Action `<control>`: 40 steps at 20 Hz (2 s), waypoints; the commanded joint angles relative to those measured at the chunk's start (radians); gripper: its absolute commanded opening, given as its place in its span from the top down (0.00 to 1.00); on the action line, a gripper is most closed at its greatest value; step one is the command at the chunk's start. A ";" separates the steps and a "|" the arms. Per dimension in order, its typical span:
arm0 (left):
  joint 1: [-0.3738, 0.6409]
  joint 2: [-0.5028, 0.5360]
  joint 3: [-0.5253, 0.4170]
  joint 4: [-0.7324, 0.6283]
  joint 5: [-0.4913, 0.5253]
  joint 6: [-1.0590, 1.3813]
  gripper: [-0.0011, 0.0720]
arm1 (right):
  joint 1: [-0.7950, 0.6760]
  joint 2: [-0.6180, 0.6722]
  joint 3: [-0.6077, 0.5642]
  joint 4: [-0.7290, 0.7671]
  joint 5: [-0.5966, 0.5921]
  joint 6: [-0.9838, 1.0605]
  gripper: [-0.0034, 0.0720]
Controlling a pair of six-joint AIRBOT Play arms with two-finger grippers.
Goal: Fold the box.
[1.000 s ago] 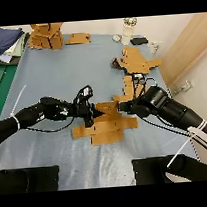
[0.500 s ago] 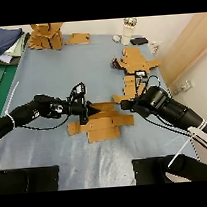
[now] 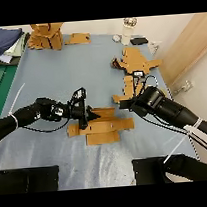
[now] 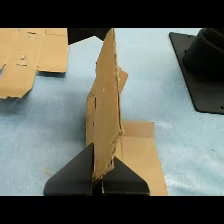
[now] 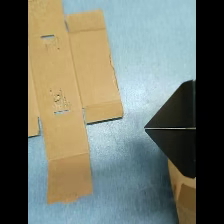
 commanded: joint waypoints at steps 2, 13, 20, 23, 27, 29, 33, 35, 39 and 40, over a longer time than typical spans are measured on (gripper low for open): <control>0.000 -0.032 -0.008 0.002 -0.005 0.001 0.96 | 0.002 -0.016 0.000 0.004 0.022 0.001 0.95; 0.000 0.032 0.006 0.024 -0.086 -0.095 0.96 | 0.002 -0.016 0.000 0.003 0.035 0.000 0.95; -0.005 0.029 0.006 0.012 -0.055 -0.095 0.96 | 0.002 -0.016 0.000 0.010 0.059 0.000 0.95; -0.005 -0.003 0.006 0.048 -0.033 -0.099 0.96 | 0.002 -0.016 0.000 0.013 0.064 0.000 0.95; -0.005 -0.002 0.006 0.142 0.012 -0.132 0.85 | 0.002 -0.016 0.000 0.015 0.063 0.000 0.95; -0.005 -0.001 0.006 0.156 0.012 -0.132 0.49 | 0.002 -0.016 0.000 0.015 0.063 0.000 0.95; -0.004 -0.001 0.006 0.169 0.011 -0.133 0.51 | 0.002 -0.016 0.000 0.016 0.063 0.000 0.95; -0.004 0.003 0.007 0.207 0.013 -0.143 0.59 | 0.002 -0.016 0.000 0.016 0.063 0.000 0.95; -0.004 0.025 0.007 0.234 0.018 -0.166 0.88 | 0.002 -0.016 0.000 0.020 0.063 0.000 0.95; -0.004 0.029 0.007 0.234 0.021 -0.166 0.88 | 0.002 -0.016 0.000 0.024 0.063 0.000 0.95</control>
